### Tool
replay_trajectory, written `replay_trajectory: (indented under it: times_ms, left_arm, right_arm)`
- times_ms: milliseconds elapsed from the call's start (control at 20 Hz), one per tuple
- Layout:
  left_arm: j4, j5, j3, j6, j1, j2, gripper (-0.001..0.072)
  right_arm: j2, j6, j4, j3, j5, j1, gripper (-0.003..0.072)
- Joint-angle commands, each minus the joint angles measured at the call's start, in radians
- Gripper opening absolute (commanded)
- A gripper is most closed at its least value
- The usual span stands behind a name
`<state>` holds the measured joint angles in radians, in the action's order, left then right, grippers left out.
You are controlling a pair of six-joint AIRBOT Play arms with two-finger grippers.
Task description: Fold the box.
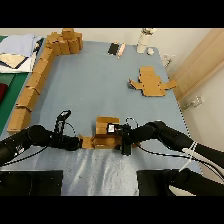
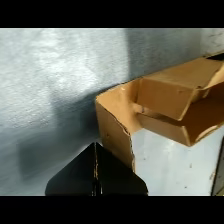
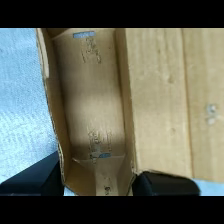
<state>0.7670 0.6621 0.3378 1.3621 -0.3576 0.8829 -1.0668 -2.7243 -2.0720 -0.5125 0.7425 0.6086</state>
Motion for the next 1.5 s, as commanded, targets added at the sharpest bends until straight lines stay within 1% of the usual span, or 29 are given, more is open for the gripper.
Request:
replay_trajectory:
  times_ms: [0,50,100,250,450,500,550,600,850,900,1000,1100,1200,1250,1350,1450]
  left_arm:
    - [-0.179,-0.014,0.000,-0.126,-0.005,0.001,0.0010]
    - [-0.221,-0.016,0.002,-0.153,-0.005,0.000,0.0010]
    - [-0.229,-0.014,0.005,-0.155,-0.005,0.000,0.0010]
    - [-0.230,0.026,0.023,-0.156,-0.005,0.000,0.0010]
    - [-0.233,0.018,0.056,-0.179,-0.004,0.001,0.0015]
    - [-0.233,0.011,0.061,-0.177,-0.004,0.001,0.0038]
    - [-0.233,0.001,0.064,-0.175,-0.004,0.001,0.0286]
    - [-0.234,-0.005,0.067,-0.169,-0.004,0.001,0.0348]
    - [-0.237,-0.008,0.067,-0.159,-0.004,0.001,0.0343]
    - [-0.238,-0.008,0.067,-0.159,-0.004,0.002,0.0372]
    - [-0.261,-0.006,0.067,-0.168,-0.005,0.002,0.0371]
    - [-0.331,0.003,0.066,-0.221,-0.005,0.005,0.0371]
    - [-0.433,-0.010,0.066,-0.281,-0.005,0.009,0.0370]
    - [-0.462,-0.027,0.066,-0.281,-0.005,0.008,0.0370]
    - [-0.474,-0.034,0.065,-0.279,-0.005,0.009,0.0371]
    - [-0.461,0.004,0.066,-0.280,-0.005,0.009,0.0432]
  right_arm:
    - [0.000,0.000,0.000,0.001,0.000,0.000,0.0440]
    - [0.000,0.000,0.000,0.001,0.000,0.000,0.0440]
    - [0.000,0.000,0.000,0.001,0.000,0.000,0.0440]
    - [0.000,0.000,0.000,0.001,0.000,0.000,0.0440]
    - [0.000,0.000,0.000,0.001,0.000,0.000,0.0440]
    - [0.000,0.000,0.000,0.001,0.000,0.000,0.0440]
    - [0.000,0.000,0.000,0.001,0.000,0.000,0.0440]
    - [0.000,0.000,0.000,0.001,0.000,0.000,0.0440]
    - [0.000,0.000,0.000,0.001,0.000,0.000,0.0440]
    - [0.000,0.000,0.000,0.001,0.000,0.000,0.0440]
    - [0.000,0.000,0.000,0.001,0.000,0.000,0.0440]
    - [0.000,0.000,0.000,0.001,0.000,0.000,0.0440]
    - [0.000,0.000,0.000,0.001,0.000,0.000,0.0440]
    - [0.000,0.000,0.000,0.001,0.000,0.000,0.0440]
    - [0.000,0.000,0.000,0.001,0.000,0.000,0.0440]
    - [0.000,0.000,0.000,0.001,0.000,0.000,0.0440]
